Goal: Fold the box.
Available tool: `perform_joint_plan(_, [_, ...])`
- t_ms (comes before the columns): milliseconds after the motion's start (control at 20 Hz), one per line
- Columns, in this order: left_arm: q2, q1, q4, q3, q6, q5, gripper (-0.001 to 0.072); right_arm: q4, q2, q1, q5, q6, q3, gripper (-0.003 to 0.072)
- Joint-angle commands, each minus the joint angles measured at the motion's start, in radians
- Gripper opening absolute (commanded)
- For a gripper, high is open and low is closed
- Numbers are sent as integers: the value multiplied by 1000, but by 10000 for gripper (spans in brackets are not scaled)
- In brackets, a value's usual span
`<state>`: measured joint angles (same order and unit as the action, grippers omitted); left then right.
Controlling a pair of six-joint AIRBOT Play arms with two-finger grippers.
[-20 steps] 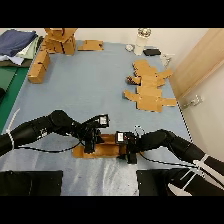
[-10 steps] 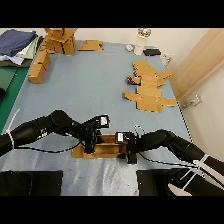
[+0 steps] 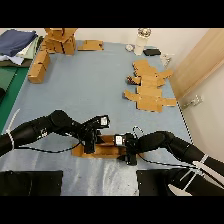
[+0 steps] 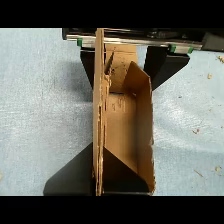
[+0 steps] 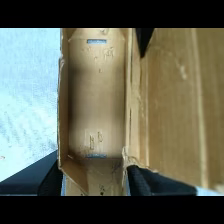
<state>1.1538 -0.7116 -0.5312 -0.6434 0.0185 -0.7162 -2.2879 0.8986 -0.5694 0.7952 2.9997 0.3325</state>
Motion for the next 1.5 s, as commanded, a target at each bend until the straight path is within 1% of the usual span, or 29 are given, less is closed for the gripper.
perform_joint_plan(0, [0, 1, 0, 0, 0, 1, 14, 7, 0, -4, -2, 1, 0, 475])
perform_joint_plan(350, [0, 1, 19, 0, 0, 3, 14, 6, 0, -4, -2, 1, 0, 475])
perform_joint_plan(550, [0, 1, 19, 0, 0, 0, 14, 6, 0, -4, -37, 1, 0, 475])
perform_joint_plan(950, [-1, 2, 19, 0, 1, 20, 14, 6, -1, -4, -53, 0, 1, 475])
perform_joint_plan(1050, [-1, 2, 19, 0, 44, 20, 14, 6, -3, -4, -53, -12, 1, 475])
perform_joint_plan(1450, [-34, 2, 15, 0, 61, 6, 14, 8, -2, -4, -53, -26, 5, 480])
